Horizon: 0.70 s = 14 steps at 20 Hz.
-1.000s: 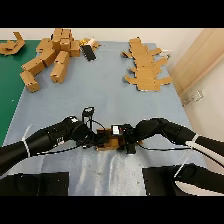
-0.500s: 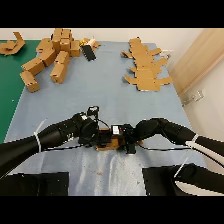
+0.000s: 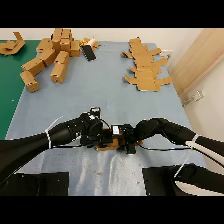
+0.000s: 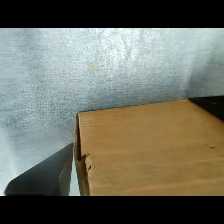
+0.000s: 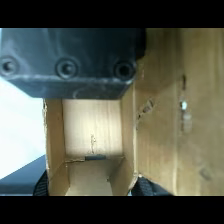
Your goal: Fold the box.
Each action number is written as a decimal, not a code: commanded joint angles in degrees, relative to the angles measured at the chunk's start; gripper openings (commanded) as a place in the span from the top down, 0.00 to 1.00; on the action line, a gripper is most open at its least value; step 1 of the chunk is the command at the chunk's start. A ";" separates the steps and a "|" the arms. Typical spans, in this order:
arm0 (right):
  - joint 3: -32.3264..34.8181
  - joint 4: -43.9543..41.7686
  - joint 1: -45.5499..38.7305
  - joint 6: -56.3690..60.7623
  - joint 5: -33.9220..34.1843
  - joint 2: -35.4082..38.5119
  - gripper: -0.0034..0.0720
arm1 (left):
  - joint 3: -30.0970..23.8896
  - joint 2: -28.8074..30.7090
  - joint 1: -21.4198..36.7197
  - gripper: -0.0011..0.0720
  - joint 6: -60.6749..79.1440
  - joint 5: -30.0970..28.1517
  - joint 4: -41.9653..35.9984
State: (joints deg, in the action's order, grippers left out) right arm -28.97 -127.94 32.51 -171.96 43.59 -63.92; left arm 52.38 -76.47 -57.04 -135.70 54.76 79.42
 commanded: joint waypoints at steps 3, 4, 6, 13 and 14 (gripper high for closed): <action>-0.07 0.00 0.02 0.00 0.00 -0.04 0.29 | 0.17 -0.26 -0.02 0.44 -1.42 0.22 1.70; -0.07 0.00 0.02 0.00 0.00 -0.04 0.29 | 0.15 -0.33 -0.02 0.55 -1.88 0.26 1.73; -0.07 0.00 0.02 0.00 -0.02 -0.04 0.29 | 0.15 -0.33 -0.09 0.87 -1.81 -0.90 1.62; -0.07 0.00 0.02 0.00 -0.02 -0.04 0.29 | 0.17 -0.31 -0.15 0.97 -1.73 -2.36 1.31; -0.07 0.00 0.02 0.00 -0.02 -0.04 0.29 | 0.17 -0.31 -0.15 0.97 -1.73 -2.36 1.31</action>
